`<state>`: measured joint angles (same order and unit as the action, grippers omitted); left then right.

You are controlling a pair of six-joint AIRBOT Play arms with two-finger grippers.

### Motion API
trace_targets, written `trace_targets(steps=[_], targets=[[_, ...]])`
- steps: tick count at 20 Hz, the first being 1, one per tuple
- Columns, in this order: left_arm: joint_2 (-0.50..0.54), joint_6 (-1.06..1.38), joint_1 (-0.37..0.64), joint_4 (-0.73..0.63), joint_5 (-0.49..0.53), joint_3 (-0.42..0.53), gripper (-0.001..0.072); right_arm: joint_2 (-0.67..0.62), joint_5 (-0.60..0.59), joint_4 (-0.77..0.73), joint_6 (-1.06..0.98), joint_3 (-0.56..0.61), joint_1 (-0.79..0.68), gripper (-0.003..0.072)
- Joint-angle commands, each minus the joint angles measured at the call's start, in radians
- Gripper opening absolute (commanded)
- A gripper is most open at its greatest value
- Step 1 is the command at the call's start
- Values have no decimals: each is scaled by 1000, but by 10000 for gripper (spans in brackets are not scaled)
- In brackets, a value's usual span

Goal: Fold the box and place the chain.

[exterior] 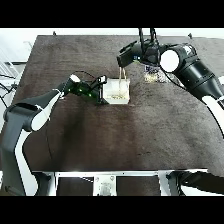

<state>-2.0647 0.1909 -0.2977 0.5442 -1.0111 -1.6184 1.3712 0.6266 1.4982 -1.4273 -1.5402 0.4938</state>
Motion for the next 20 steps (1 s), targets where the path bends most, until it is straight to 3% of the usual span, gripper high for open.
trace_targets(steps=[1, 6, 11, 16, 20], targets=[[0, 0, 0, 0, 0, 0, 401, 14, 71, -21, 18, -92, 38, 12], [0, 0, 0, 0, 0, 0, 401, 14, 135, -21, 21, -166, 55, 12], [0, 0, 0, 0, 0, 0, 401, 15, 169, -20, 21, -169, 53, 13], [0, 0, 0, 0, 0, 0, 401, 16, 167, -14, 21, -61, 51, 13], [0, 0, 0, 0, 0, 0, 401, 30, 132, -14, 21, 100, 40, 13]])
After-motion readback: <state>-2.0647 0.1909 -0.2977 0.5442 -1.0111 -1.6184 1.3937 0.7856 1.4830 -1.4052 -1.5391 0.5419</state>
